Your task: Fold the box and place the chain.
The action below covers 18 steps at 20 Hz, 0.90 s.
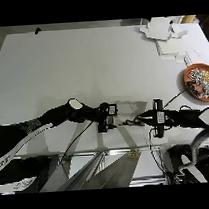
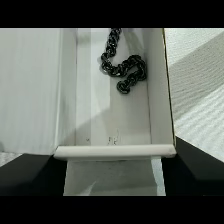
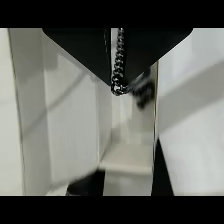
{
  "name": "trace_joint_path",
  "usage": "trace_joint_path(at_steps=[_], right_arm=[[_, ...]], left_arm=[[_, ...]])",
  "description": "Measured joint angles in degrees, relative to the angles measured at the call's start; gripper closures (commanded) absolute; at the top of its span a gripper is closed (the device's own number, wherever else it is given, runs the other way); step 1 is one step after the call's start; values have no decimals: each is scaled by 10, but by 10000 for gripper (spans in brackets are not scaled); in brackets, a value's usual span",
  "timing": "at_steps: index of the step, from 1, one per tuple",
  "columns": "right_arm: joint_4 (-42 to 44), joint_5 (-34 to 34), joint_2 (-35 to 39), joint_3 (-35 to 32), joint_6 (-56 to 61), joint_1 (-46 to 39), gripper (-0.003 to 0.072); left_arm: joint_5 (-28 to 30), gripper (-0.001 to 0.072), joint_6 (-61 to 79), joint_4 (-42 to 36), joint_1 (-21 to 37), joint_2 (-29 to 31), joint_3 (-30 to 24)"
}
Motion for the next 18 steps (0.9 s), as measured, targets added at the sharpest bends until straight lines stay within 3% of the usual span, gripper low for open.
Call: trace_joint_path(at_steps=[6,18], right_arm=[[93,-53,-4,0,-27,53,665],[105,-111,-122,0,-33,106,665]], left_arm=[[0,491,0,0,0,0,0],[0,491,0,0,0,0,0]])
